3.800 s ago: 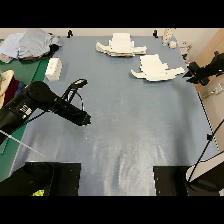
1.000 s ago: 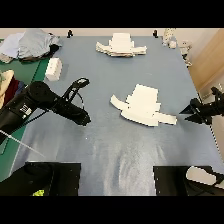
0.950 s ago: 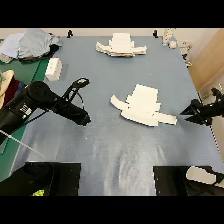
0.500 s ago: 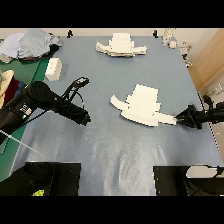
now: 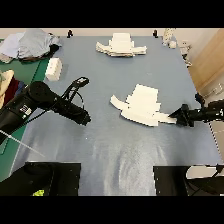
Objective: Fold the box.
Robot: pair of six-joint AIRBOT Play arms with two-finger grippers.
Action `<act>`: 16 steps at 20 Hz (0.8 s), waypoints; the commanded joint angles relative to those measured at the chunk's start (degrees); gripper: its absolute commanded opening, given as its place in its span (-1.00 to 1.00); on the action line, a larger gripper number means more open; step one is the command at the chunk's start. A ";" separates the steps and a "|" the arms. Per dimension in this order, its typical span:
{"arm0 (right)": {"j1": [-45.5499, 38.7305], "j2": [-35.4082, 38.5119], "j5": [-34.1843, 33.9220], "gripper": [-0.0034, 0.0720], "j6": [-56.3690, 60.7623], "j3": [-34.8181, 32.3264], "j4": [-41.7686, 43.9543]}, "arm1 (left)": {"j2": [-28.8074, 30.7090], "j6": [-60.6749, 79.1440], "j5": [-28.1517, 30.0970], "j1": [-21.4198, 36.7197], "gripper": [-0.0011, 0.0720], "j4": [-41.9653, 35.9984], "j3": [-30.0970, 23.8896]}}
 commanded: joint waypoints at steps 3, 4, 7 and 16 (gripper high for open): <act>3.04 -0.26 0.15 -0.59 -1.36 -0.04 1.73 | 0.04 0.00 0.02 -0.04 -0.94 0.02 -0.02; 3.45 -0.26 0.13 -0.90 -1.75 -0.04 1.84 | 0.04 0.00 0.07 -0.04 -0.94 0.02 -0.02; 7.02 -0.24 -1.03 -0.91 -1.20 -0.07 1.84 | 0.04 -0.33 0.92 -0.04 -0.94 -0.85 -0.02; 35.32 12.68 6.32 -0.91 4.52 -7.93 1.75 | 0.00 -7.08 1.73 5.66 -0.94 -2.10 0.02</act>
